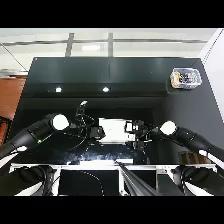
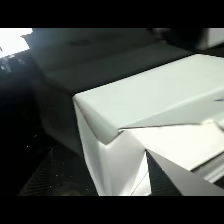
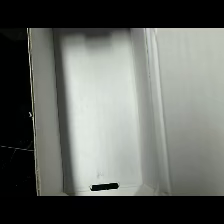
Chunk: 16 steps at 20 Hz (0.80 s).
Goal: Fold the box and place the chain.
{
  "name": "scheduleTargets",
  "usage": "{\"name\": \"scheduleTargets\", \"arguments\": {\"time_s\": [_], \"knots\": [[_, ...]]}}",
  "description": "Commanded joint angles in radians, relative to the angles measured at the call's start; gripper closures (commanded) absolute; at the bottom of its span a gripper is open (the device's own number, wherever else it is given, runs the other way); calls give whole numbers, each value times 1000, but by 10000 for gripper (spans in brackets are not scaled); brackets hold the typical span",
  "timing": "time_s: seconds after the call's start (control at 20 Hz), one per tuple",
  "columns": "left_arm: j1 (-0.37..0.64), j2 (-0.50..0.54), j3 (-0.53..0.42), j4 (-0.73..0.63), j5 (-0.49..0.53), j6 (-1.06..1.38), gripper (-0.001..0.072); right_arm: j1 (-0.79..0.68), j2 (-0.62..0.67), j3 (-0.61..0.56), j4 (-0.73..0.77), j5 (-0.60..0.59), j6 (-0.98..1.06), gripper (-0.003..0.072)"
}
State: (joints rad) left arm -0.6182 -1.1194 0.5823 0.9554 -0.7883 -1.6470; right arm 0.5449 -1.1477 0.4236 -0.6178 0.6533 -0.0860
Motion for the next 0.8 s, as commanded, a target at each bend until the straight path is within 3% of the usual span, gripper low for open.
{"name": "scheduleTargets", "arguments": {"time_s": [0.0,0.1,0.25,0.3,0.45,0.7,0.75], "knots": [[-59,-6,21,89,25,-109,27,0,-1,0,0,0,0,500],[-92,-17,47,114,23,-147,33,0,-1,0,0,0,0,499],[-138,-30,87,264,-6,-371,58,0,-1,0,0,0,0,500],[-154,-30,101,323,-23,-429,101,0,-1,0,0,0,0,499],[-196,-33,139,462,-83,-566,101,0,-1,0,0,0,0,500],[-212,-92,223,475,-185,-583,110,0,-1,0,0,0,0,500],[-216,-111,236,476,-188,-583,208,0,-1,0,0,0,0,499]]}}
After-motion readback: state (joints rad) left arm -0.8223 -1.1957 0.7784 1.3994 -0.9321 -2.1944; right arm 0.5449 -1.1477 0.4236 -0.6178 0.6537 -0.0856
